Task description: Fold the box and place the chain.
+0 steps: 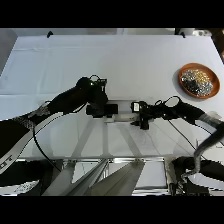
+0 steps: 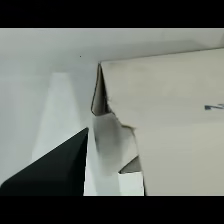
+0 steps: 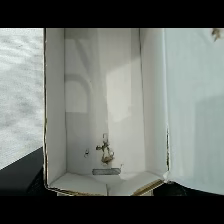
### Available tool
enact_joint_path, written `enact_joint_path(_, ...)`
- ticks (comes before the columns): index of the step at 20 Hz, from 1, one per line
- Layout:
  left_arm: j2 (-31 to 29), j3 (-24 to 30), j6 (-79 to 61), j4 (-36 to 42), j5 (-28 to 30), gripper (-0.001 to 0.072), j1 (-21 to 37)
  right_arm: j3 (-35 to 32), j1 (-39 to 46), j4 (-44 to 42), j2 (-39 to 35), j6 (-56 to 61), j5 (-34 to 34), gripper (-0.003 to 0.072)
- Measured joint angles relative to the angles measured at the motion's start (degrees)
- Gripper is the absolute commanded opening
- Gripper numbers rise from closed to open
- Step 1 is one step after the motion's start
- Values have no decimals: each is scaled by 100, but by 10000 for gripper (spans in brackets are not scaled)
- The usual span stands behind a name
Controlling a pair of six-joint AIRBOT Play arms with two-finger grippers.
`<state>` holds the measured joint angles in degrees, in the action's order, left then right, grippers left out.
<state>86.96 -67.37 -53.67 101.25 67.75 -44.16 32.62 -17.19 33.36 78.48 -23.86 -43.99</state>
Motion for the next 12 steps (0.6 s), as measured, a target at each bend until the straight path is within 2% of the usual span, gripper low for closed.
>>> enact_joint_path(1,22,0,-74,-2,-2,333,28,0,0,0,0,0,-2,398)
enact_joint_path(2,57,0,-164,2,0,301,50,0,0,0,0,-2,-2,398)
enact_joint_path(5,229,0,-345,87,-35,141,68,0,0,2,0,-4,-4,398)
enact_joint_path(7,354,0,-424,116,-74,134,22,0,-2,4,0,-11,-4,398)
enact_joint_path(9,428,0,-437,136,-157,15,-52,0,-2,4,0,-9,-7,398)
enact_joint_path(11,457,-2,-361,131,-203,20,-122,-2,0,-9,0,13,-24,398)
enact_joint_path(12,474,-2,-350,133,-227,53,-157,-2,0,-7,0,11,-24,398)
